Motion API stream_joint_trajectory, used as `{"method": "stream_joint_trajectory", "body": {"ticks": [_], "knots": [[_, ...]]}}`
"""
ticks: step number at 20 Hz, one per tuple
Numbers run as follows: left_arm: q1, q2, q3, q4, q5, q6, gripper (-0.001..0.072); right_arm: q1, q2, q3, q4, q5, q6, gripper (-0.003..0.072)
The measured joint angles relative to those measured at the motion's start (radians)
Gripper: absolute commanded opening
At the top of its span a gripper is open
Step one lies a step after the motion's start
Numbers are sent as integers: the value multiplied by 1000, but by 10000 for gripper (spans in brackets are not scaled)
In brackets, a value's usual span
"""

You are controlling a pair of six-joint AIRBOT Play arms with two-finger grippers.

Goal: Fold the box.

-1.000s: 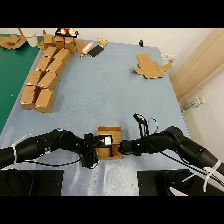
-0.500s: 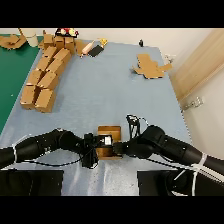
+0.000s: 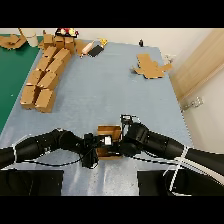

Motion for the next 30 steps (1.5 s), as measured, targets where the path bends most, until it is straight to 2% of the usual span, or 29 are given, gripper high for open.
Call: {"method": "stream_joint_trajectory", "body": {"ticks": [1, 2, 6, 8, 9, 11, 30], "knots": [[0, 0, 0, 0, 0, 0, 382, 2, -4, 6, -6, -22, 2, 71], [0, 0, 0, 0, 0, 0, 382, 2, -6, 11, -12, -41, 3, 3], [0, 0, 0, 1, 0, 1, 382, 5, -11, 19, -21, -66, 1, 4], [0, 0, 0, -1, 1, -2, 382, 6, -12, 21, -25, -78, -2, 208], [0, 0, 0, -1, 1, -1, 382, 6, -12, 21, -30, -90, -10, 261], [0, 0, 0, 0, 0, -1, 382, 5, -9, 25, -32, -95, -12, 301], [0, 0, 0, 0, 0, 0, 382, 2, 134, 36, -30, -121, -7, 297]]}}
